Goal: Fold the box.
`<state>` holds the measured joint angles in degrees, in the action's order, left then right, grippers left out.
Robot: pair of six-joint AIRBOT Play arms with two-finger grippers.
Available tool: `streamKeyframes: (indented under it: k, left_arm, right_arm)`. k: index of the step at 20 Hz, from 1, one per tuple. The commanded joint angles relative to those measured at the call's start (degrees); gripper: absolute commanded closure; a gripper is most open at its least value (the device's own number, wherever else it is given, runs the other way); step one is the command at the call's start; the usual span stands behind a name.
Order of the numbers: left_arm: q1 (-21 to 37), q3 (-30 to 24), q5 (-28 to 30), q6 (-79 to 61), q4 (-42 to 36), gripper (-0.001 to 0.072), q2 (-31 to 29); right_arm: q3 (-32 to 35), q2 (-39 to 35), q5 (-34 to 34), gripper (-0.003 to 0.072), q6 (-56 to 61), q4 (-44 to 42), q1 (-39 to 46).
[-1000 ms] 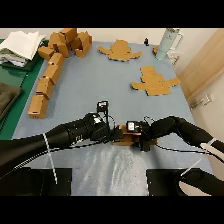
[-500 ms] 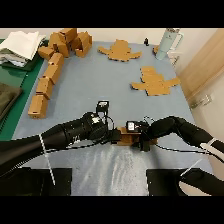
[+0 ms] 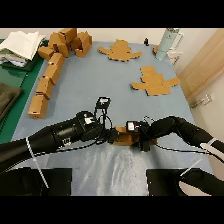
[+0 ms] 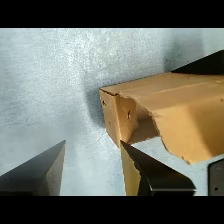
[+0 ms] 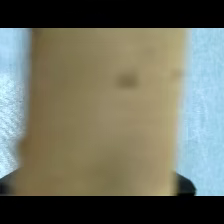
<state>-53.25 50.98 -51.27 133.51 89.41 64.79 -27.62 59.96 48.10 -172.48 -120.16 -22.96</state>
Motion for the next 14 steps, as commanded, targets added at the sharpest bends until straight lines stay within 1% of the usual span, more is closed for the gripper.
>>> streamKeyframes:
  k: [1,4,7,9,10,14]
  left_arm:
    - [-1.0,-3.1,6.3,-1.2,0.5,0.0183,-0.5]
    - [-3.7,-5.5,14.0,-3.6,0.6,0.0183,-0.5]
    - [-4.3,-6.3,15.9,-3.9,0.7,0.0183,0.7]
    - [-3.8,-6.3,18.8,-3.2,0.7,0.0183,2.2]
    - [-3.3,-6.1,19.4,-1.7,0.7,0.0184,3.2]
    - [-2.0,-3.8,17.9,-0.2,0.7,0.0184,7.7]
  right_arm:
    - [0.0,0.0,0.0,0.0174,0.0,0.0,0.0]
    - [0.0,0.0,0.0,0.0175,0.0,0.0,0.0]
    - [0.0,0.0,0.0,0.0174,0.0,0.0,0.0]
    - [0.0,0.0,0.0,0.0174,0.0,0.0,0.0]
    - [0.0,0.0,0.0,0.0174,0.0,0.0,0.0]
    - [0.0,0.0,0.0,0.0174,0.0,0.0,0.0]
